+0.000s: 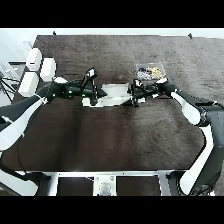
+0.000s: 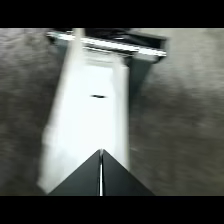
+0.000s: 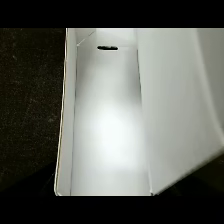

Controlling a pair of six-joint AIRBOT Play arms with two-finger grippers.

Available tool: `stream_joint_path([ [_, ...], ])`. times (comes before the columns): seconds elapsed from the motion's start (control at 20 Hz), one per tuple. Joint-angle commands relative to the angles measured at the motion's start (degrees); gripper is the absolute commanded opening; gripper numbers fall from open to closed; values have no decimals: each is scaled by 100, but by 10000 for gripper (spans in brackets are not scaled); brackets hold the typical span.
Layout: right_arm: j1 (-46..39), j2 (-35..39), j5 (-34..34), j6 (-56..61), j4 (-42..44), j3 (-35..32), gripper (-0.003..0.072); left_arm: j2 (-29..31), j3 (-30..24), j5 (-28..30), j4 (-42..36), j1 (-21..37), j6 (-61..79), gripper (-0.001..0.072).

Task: Fold the box and place the chain.

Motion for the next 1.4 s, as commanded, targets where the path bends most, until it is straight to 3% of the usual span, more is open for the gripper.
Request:
stream_joint_path([
  [0.0, 4, 2, 0, 2, 2, 2, 495, -267, 544, 404, -24, 0, -111, 19],
  [0.25, 4, 2, 0, 0, 2, 2, 495, -761, 1130, 699, 15, 0, -463, 19],
  [0.5, 4, 2, 0, 0, 2, 2, 495, -896, 1152, 1040, 424, 0, -855, 19],
  [1.25, 4, 2, 0, 2, 2, 2, 495, -1143, 1156, 890, 498, 2, -887, 22],
  [1.35, 4, 2, 0, 2, 2, 2, 495, -1137, 1381, 452, 560, 92, -901, 22],
])
